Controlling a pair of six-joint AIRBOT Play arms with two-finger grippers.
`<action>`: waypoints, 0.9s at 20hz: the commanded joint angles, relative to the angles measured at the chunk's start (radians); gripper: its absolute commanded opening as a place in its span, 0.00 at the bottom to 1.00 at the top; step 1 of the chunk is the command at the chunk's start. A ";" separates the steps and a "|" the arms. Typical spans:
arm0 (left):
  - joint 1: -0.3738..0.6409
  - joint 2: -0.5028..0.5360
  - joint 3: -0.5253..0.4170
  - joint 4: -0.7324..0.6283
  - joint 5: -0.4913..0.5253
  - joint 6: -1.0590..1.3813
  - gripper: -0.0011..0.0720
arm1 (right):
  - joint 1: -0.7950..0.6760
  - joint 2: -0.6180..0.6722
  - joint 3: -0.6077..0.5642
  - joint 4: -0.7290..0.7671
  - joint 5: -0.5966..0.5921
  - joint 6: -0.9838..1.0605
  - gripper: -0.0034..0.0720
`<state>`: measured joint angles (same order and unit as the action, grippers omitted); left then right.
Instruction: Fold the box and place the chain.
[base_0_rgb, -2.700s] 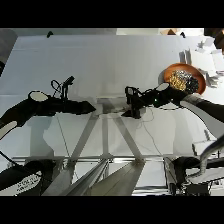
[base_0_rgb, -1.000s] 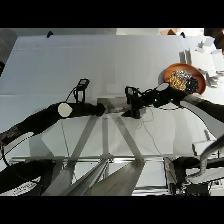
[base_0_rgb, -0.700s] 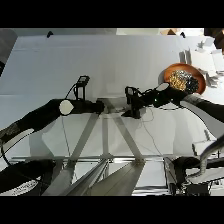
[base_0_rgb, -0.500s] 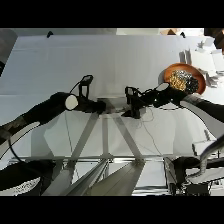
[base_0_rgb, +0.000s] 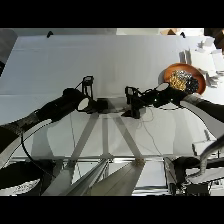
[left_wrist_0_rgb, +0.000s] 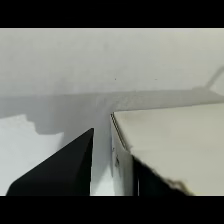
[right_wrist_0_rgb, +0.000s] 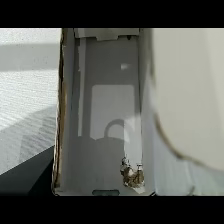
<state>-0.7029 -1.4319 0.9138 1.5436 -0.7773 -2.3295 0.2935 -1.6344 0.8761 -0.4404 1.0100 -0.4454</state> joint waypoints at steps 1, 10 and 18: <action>-0.027 -0.025 0.005 0.048 0.003 -0.122 0.38 | 0.000 0.000 0.000 0.000 0.000 0.000 0.71; -0.053 -0.063 0.019 0.051 0.044 -0.163 0.02 | 0.000 0.000 0.000 0.000 0.000 0.000 0.71; -0.014 0.006 0.019 0.018 0.026 -0.119 0.88 | 0.000 0.000 0.000 0.000 0.000 0.000 0.71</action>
<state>-0.7399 -1.4666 0.9314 1.5723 -0.7151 -2.4802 0.2935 -1.6341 0.8764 -0.4423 1.0080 -0.4442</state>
